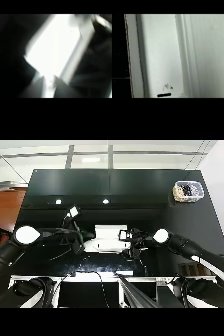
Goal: Fold the box and place the chain.
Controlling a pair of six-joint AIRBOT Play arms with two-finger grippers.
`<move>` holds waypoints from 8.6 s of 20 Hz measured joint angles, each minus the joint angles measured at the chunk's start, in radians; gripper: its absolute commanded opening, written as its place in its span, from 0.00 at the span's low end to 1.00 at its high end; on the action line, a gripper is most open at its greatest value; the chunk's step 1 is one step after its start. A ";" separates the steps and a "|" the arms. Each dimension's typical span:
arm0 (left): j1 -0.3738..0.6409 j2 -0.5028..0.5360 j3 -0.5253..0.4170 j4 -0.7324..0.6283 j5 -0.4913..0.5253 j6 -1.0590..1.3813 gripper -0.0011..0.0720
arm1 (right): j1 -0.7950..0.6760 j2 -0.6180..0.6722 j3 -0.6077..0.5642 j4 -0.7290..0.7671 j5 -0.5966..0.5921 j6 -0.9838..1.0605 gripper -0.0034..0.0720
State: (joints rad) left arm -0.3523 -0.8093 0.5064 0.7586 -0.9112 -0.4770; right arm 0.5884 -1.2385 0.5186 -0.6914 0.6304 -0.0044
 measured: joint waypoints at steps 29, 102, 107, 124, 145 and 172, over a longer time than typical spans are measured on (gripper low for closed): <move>-0.085 -0.169 -0.121 -0.035 0.248 0.444 0.70 | 0.000 0.000 0.000 0.001 0.005 0.000 0.45; -0.041 -0.015 -0.050 0.143 0.132 0.015 0.05 | 0.000 0.000 0.000 0.000 -0.007 0.001 0.45; 0.225 0.041 -0.085 0.183 0.087 -0.478 0.06 | 0.000 0.000 0.000 0.000 -0.007 0.001 0.45; 0.416 -0.289 -0.113 0.035 -0.110 -0.807 0.05 | 0.000 0.000 0.000 0.000 -0.003 0.000 0.45; 0.221 -0.321 -0.052 -0.105 -0.050 -0.696 1.00 | 0.000 0.000 0.000 0.000 -0.006 0.000 0.45; -0.173 -0.167 -0.017 -0.015 0.158 -1.190 0.98 | 0.000 0.000 0.000 0.002 -0.013 0.001 0.45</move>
State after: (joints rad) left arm -0.5255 -0.9760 0.4892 0.7437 -0.7532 -1.6672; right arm 0.5884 -1.2385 0.5186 -0.6895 0.6178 -0.0036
